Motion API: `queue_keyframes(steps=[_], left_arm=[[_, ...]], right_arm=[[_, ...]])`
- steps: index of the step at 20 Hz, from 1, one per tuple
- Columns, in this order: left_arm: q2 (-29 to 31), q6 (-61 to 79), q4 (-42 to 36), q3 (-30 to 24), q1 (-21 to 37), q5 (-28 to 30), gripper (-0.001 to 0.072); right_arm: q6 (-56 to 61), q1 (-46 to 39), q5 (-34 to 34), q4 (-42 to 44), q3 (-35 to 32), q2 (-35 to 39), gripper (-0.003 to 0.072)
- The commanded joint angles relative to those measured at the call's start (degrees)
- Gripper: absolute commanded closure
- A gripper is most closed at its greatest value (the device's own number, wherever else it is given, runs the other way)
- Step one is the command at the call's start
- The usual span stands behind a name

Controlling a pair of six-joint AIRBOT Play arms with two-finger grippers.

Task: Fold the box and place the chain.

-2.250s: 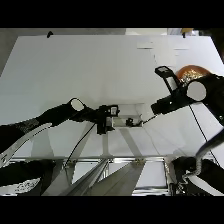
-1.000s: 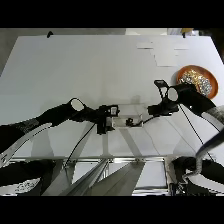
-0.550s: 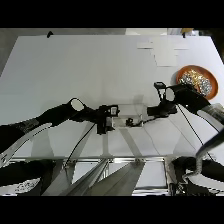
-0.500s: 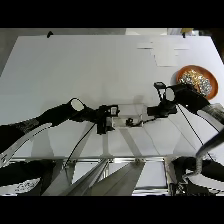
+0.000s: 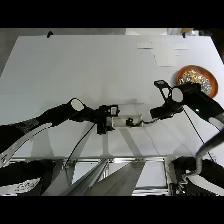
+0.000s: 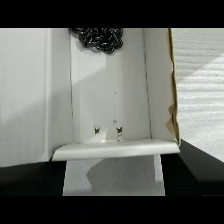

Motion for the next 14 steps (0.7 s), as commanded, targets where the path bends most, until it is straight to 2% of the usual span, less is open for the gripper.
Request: queue_keyframes(steps=[1, 3, 7, 11, 14], left_arm=[[0.0, 0.0, 0.0, 0.0, 0.0, 0.0, 0.0500], [0.0, 0.0, 0.0, 0.0, 0.0, 0.0, 0.0500], [0.0, 0.0, 0.0, 0.0, 0.0, 0.0, 0.0500], [0.0, 0.0, 0.0, 0.0, 0.0, 0.0, 0.0500], [0.0, 0.0, 0.0, 0.0, 0.0, 0.0, 0.0500]], right_arm=[[-1.2, 4.0, 0.8, 2.1, 0.0, 8.6, 0.0668], [-2.3, 7.3, -0.8, 4.9, 0.0, 13.3, 0.0668], [-5.0, 13.0, -8.8, 12.3, 0.1, 20.9, 0.0668], [-5.4, 15.7, -15.1, 17.8, 0.1, 22.7, 0.0668], [-5.6, 18.3, -20.5, 18.4, 0.0, 22.5, 0.0668]])
